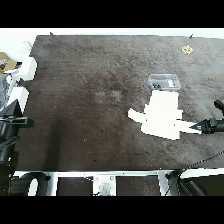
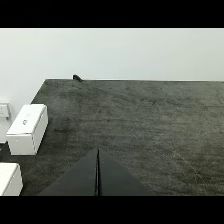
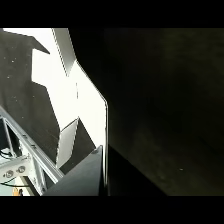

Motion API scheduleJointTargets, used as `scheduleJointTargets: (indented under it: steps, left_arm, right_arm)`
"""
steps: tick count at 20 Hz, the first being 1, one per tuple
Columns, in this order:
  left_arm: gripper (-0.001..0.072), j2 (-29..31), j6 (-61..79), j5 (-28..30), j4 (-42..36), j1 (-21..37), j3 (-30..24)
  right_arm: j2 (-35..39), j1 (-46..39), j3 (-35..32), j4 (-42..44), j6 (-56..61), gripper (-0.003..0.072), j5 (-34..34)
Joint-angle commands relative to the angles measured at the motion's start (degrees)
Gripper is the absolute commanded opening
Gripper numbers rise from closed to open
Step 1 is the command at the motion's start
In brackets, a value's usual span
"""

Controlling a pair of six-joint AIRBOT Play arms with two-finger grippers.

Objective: Fold the box and place the chain.

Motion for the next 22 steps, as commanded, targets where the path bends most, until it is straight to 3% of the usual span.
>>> scheduleJointTargets:
  steps: [1,4,8,15,22]
  left_arm:
    - [0.0013,0.04,0.00,0.00,0.02,0.00,0.02]
    - [0.0012,0.04,0.00,0.00,0.00,0.00,0.02]
    - [0.0013,0.04,0.00,0.00,0.02,0.00,0.02]
    - [0.0012,0.04,-0.04,0.02,-0.02,0.00,0.02]
    - [0.0013,0.02,-0.61,-6.40,-0.02,0.00,0.07]
  right_arm:
    - [4.33,3.19,-5.27,4.48,-0.26,0.0005,-1.40]
    - [7.08,9.84,-12.59,9.53,-0.24,0.0004,-3.17]
    - [10.51,23.37,-18.18,14.10,0.83,0.0004,-11.15]
    - [10.54,42.66,-17.81,29.33,2.95,0.0004,-33.07]
    - [10.25,50.60,-15.34,31.26,-0.31,0.0004,-44.87]
